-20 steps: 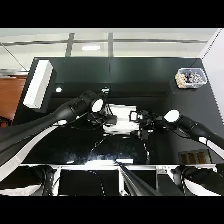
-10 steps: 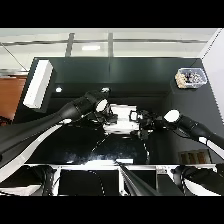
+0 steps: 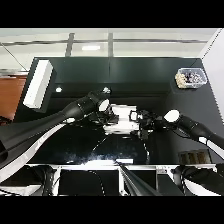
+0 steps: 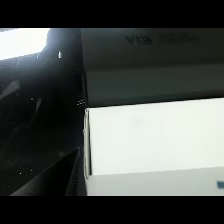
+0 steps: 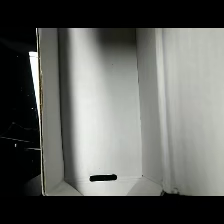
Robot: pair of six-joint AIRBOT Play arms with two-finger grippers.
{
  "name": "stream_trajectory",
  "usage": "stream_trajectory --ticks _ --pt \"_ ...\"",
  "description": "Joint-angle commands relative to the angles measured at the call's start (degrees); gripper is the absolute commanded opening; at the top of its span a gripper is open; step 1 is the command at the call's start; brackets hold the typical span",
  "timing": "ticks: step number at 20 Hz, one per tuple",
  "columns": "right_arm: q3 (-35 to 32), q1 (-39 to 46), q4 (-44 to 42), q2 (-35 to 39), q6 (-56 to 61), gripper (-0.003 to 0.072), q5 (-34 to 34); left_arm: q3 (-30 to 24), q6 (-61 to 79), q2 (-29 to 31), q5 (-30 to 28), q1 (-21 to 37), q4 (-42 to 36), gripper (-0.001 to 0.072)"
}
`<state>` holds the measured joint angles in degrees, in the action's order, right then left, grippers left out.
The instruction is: Fold the box and place the chain.
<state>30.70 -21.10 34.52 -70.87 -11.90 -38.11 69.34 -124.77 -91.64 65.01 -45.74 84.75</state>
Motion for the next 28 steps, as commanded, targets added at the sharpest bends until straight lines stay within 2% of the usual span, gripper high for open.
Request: stream_trajectory --ticks 1,7,9,12,13,14,17,18,19,20,21,22,28 --pt "0.02 0.02 0.0 0.02 0.02 0.0439 0.24 0.07 -0.94 -0.52 0.04 0.0 0.22 0.0288" --pt "0.02 0.02 0.0 0.02 0.02 0.044 0.87 0.09 -1.09 -1.18 0.59 -0.33 0.04 0.0271" --pt "0.0 0.02 0.0 0.02 0.02 0.0439 0.87 0.09 -1.09 -1.18 0.35 -0.35 0.02 0.0141" --pt "0.0 0.02 0.0 0.02 0.02 0.044 0.85 0.11 -1.09 -1.18 0.0 -0.35 0.04 0.0118" --pt "0.02 0.02 0.0 0.02 0.02 0.0439 0.85 0.11 -1.09 -1.18 0.0 -0.33 0.04 0.0046" --pt "0.0 0.02 0.0 0.02 0.02 0.0439 0.85 0.11 -1.09 -1.18 0.0 -0.35 0.0 0.0029" --pt "0.0 0.02 0.0 0.02 0.02 0.0439 0.85 0.11 -1.09 -1.16 0.0 -0.35 -0.2 0.0029" --pt "0.0 0.02 0.0 0.02 0.02 0.0439 0.85 0.15 -1.11 -1.16 0.04 -0.35 -0.2 0.0035" --pt "0.0 0.02 0.0 0.02 0.02 0.0439 0.85 0.24 -1.11 -1.16 0.11 -0.35 -0.2 0.0091" --pt "0.02 0.02 0.0 0.02 0.02 0.0439 0.85 0.48 -1.11 -1.16 0.37 -0.33 -0.17 0.0209" --pt "0.02 0.02 0.0 0.02 0.02 0.0439 0.85 0.83 -1.33 -1.16 0.7 -0.24 -0.11 0.0289" --pt "0.0 0.02 0.0 0.02 0.02 0.044 0.85 1.14 -1.53 -1.14 1.01 -0.15 0.13 0.0314" --pt "0.0 0.02 0.0 0.02 0.02 0.0439 0.85 1.57 -1.57 -1.07 1.68 0.44 0.28 0.0314"
